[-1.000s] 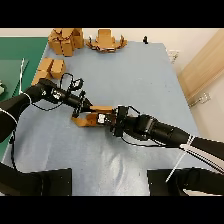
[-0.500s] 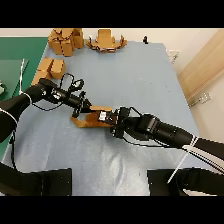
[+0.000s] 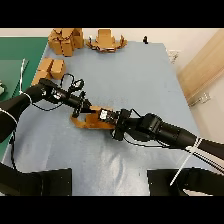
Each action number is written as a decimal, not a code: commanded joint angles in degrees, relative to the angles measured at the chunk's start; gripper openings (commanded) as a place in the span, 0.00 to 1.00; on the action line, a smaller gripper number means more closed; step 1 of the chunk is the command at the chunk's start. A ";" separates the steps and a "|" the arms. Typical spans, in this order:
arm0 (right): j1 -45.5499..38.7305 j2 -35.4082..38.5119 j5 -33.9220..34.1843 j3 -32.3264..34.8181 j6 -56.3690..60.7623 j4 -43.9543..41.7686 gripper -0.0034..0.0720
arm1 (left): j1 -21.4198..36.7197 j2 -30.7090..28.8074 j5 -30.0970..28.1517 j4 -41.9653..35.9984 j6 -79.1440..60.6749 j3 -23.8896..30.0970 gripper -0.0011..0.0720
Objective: Fold the box.
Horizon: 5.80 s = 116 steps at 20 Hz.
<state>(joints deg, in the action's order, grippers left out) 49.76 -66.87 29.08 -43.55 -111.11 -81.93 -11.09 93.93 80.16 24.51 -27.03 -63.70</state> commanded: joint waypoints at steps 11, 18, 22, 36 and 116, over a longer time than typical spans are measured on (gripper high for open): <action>0.00 1.11 4.68 -0.13 -9.99 -16.98 0.85 | 0.00 -0.02 -0.13 -0.02 0.04 -0.04 0.04; 0.00 1.70 6.54 -0.39 -10.01 -16.83 0.83 | 0.00 -0.02 -0.09 0.00 1.14 -0.04 0.04; 0.00 1.60 6.29 -0.42 -10.03 -13.64 0.83 | 0.00 -0.02 -0.04 0.00 1.16 -0.04 0.04; 6.05 -1.88 3.96 1.46 -13.35 -12.68 0.84 | 0.00 -0.02 -0.50 0.04 1.16 -0.04 0.04; -13.86 -16.02 13.99 -11.19 -43.12 -39.06 0.82 | 0.00 -0.02 1.90 1.27 2.49 -0.04 0.04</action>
<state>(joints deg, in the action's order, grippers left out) 35.94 -82.74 42.76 -54.70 -155.92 -120.95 -11.09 93.93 82.06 25.78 -24.51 -63.70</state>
